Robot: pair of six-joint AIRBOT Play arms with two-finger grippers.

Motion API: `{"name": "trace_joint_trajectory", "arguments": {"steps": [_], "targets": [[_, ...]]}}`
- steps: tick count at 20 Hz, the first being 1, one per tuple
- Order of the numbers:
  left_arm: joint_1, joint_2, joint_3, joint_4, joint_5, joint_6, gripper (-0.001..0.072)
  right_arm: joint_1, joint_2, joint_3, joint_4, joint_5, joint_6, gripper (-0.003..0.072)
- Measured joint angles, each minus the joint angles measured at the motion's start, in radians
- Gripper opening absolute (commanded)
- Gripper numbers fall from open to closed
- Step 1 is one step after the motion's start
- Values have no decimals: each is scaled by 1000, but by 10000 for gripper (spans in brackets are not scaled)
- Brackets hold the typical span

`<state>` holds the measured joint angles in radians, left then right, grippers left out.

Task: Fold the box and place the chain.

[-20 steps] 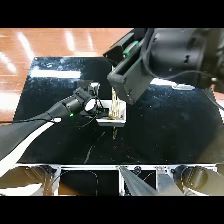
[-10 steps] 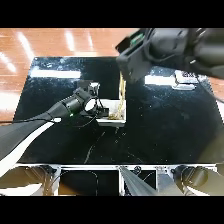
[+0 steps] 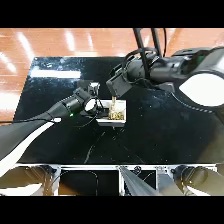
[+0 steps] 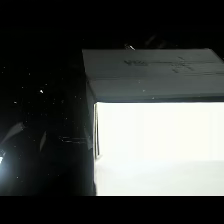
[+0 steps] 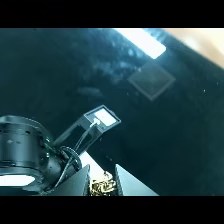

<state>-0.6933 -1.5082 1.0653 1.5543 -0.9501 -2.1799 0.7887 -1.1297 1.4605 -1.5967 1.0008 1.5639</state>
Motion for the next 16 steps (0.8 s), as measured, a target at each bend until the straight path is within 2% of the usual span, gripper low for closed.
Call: {"name": "trace_joint_trajectory", "arguments": {"steps": [4,8,12,16], "targets": [[0,0,0,0,0,0,21,-35,-21,-58,33,10,0,30],[0,0,0,0,1,0,21,-49,-27,-185,127,13,0,30],[0,0,0,0,2,0,21,-55,-40,-280,201,-33,0,31],[0,0,0,0,3,0,21,-58,-87,-309,224,-88,0,31]]}}
